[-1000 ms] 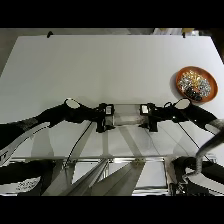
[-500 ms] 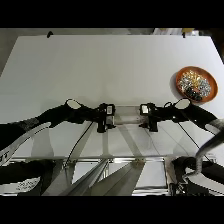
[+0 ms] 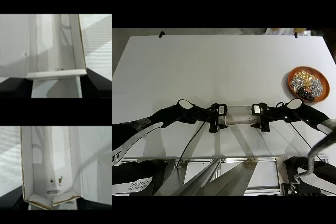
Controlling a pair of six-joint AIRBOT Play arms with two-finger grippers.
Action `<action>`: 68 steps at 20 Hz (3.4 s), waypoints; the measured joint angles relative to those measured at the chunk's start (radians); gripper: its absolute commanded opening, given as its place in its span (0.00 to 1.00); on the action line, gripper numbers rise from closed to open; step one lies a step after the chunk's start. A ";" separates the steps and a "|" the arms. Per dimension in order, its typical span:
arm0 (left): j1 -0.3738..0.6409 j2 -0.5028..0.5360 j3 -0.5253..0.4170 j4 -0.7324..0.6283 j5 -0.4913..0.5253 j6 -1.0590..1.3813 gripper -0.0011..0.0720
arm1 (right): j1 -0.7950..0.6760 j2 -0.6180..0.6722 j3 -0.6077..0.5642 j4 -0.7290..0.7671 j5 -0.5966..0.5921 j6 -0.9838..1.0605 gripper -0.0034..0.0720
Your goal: Fold the box and place the chain.
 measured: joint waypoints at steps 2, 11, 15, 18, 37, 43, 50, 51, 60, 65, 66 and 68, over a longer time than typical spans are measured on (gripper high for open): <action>0.000 0.000 0.000 0.000 0.000 0.000 0.55 | 0.000 0.000 0.000 0.000 0.000 0.000 0.78; 0.000 0.000 0.000 -0.002 0.003 -0.001 0.55 | 0.000 0.000 0.000 -0.001 -0.015 -0.116 0.78; 0.000 0.000 0.000 -0.001 0.003 -0.001 0.55 | 0.000 0.000 0.000 0.000 -0.016 -0.123 0.79; 0.000 0.000 0.000 0.000 -0.002 0.000 0.55 | 0.000 0.000 0.000 -0.004 0.005 -0.123 1.00; 0.000 0.000 0.000 0.000 0.000 0.000 0.55 | 0.000 0.298 0.000 -0.347 0.085 0.423 0.58; 0.000 0.000 0.000 0.000 0.000 0.000 0.55 | 0.000 0.401 0.000 -0.214 0.138 0.491 0.06; 0.000 0.000 0.000 0.000 0.000 0.000 0.55 | 0.000 0.335 -0.002 0.083 -0.032 0.504 0.06; 0.000 0.000 0.000 0.000 0.000 0.000 0.55 | 0.000 0.304 -0.002 0.131 -0.063 0.504 0.06; 0.000 0.000 0.000 0.000 0.001 -0.001 0.55 | 0.000 0.106 -0.002 0.291 -0.159 0.518 0.06; 0.000 0.000 0.000 -0.001 0.000 0.000 0.55 | 0.000 0.093 -0.002 0.226 -0.176 0.611 0.06; 0.000 0.000 0.000 -0.001 0.000 0.000 0.55 | 0.000 0.092 -0.002 0.206 -0.178 0.630 0.06; 0.000 0.000 0.000 -0.001 0.000 0.000 0.55 | 0.000 0.101 0.001 0.171 -0.176 0.660 0.06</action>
